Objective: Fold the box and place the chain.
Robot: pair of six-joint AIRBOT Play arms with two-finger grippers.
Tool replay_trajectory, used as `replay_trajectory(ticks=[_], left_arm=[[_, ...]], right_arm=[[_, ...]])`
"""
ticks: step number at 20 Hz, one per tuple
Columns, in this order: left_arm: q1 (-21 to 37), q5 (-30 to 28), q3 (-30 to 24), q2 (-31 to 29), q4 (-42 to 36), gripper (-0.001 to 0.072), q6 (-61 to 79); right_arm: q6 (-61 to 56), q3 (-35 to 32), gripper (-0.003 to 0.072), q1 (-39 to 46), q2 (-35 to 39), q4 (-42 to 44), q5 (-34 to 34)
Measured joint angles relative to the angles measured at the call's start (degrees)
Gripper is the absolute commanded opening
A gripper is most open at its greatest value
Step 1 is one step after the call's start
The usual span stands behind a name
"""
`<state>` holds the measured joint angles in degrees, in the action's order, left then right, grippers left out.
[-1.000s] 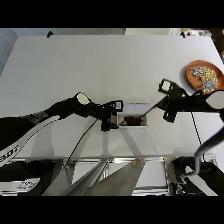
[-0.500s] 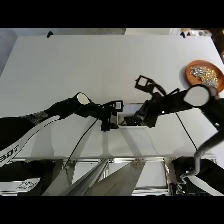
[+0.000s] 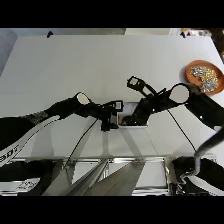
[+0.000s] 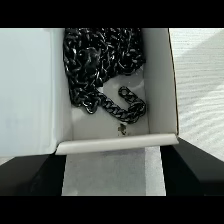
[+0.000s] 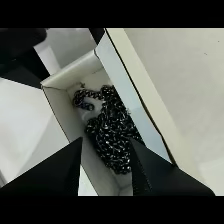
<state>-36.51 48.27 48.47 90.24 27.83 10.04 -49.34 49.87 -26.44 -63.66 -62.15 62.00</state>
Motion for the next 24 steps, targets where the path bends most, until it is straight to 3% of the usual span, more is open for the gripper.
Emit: replay_trajectory(ticks=[1, 5, 8, 17, 24], left_arm=[[0.00, 0.00, 0.00, 0.00, 0.00, 0.0212, 0.02], [0.00, 0.00, 0.00, 0.00, 0.00, 0.0212, 0.02], [0.00, 0.00, 0.00, 0.00, 0.00, 0.0212, 0.02], [0.00, 0.00, 0.00, 0.00, 0.00, 0.0212, 0.02], [0.00, 0.00, 0.00, 0.00, 0.00, 0.0212, 0.02]], right_arm=[[0.02, 1.60, 0.0021, -0.02, -0.09, -0.57, 1.95], [1.27, 10.12, 0.0016, 0.59, -0.22, -4.09, 8.50], [3.39, 14.10, 0.0016, 2.47, -0.46, -5.42, 8.33], [6.10, 16.35, 0.0016, 5.86, -12.90, -6.25, 3.19], [10.84, 16.37, 0.0016, 5.99, -17.70, -1.75, 6.03]])
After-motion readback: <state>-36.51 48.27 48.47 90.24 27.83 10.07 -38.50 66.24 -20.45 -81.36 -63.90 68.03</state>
